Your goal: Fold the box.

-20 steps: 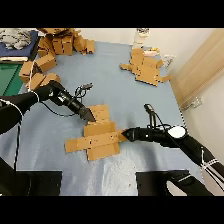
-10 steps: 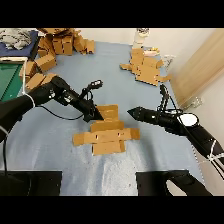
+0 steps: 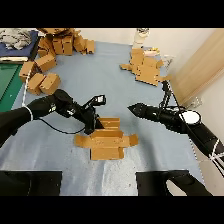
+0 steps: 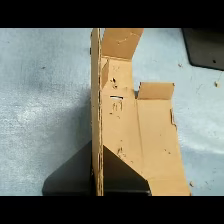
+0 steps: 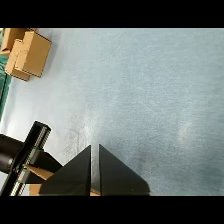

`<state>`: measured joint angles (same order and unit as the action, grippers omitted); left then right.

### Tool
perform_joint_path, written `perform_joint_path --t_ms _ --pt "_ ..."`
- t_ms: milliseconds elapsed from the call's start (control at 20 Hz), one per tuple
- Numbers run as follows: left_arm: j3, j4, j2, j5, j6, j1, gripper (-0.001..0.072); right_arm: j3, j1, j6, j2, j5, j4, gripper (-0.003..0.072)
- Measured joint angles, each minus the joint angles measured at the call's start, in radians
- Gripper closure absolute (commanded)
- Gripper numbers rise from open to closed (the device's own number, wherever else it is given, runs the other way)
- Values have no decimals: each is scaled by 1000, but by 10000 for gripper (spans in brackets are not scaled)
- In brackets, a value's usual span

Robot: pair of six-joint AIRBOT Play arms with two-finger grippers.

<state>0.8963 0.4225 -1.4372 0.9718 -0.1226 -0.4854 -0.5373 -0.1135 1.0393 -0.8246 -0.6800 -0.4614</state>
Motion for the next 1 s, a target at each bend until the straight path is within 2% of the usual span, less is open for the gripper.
perform_joint_path --t_ms 150,400,750,1000 --pt "-29 8 39 -63 -43 -14 700 -1 0 0 0 0 0 611" --pt "-47 17 77 -100 -77 -23 700 -1 0 0 0 0 -2 611" --pt "-16 69 85 -210 -130 -24 700 -1 -14 0 0 3 -6 611" --pt "-4 137 86 -228 -102 -15 700 -1 -17 0 0 14 -10 611"
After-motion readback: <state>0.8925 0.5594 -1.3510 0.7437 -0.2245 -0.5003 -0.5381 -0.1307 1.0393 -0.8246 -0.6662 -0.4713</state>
